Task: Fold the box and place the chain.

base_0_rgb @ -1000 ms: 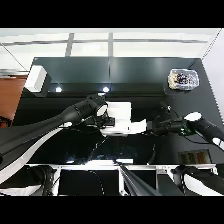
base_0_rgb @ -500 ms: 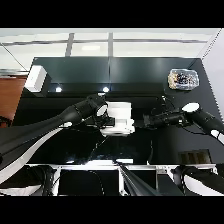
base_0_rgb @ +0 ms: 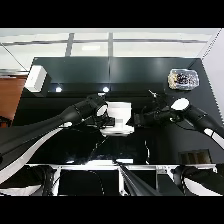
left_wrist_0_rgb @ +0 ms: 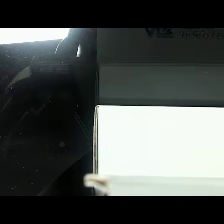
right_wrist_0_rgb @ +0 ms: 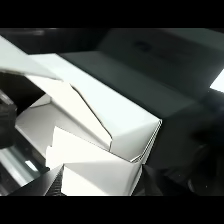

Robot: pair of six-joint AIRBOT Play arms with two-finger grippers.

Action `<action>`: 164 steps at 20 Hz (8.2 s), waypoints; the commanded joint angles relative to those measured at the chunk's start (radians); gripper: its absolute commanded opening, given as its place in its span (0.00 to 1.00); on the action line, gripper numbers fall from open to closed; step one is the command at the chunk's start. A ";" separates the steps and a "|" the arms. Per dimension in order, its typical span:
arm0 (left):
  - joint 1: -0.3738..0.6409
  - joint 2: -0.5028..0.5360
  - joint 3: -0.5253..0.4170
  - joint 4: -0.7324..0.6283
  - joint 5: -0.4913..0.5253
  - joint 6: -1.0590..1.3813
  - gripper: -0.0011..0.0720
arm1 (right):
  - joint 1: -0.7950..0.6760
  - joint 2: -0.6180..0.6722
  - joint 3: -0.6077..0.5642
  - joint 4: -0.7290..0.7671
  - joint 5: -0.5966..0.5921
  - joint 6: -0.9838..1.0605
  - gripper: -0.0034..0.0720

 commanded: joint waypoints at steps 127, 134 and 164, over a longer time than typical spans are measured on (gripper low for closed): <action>0.044 -0.010 0.000 -0.027 0.001 -0.001 0.05 | -0.467 0.176 0.940 -0.937 0.101 0.410 0.06; 0.044 -0.010 0.000 -0.027 0.001 -0.001 0.05 | -0.455 0.332 0.890 -0.763 0.318 0.335 0.06; 0.045 -0.010 0.000 -0.027 0.002 -0.001 0.05 | 0.210 0.149 0.296 -0.329 -0.062 0.251 0.06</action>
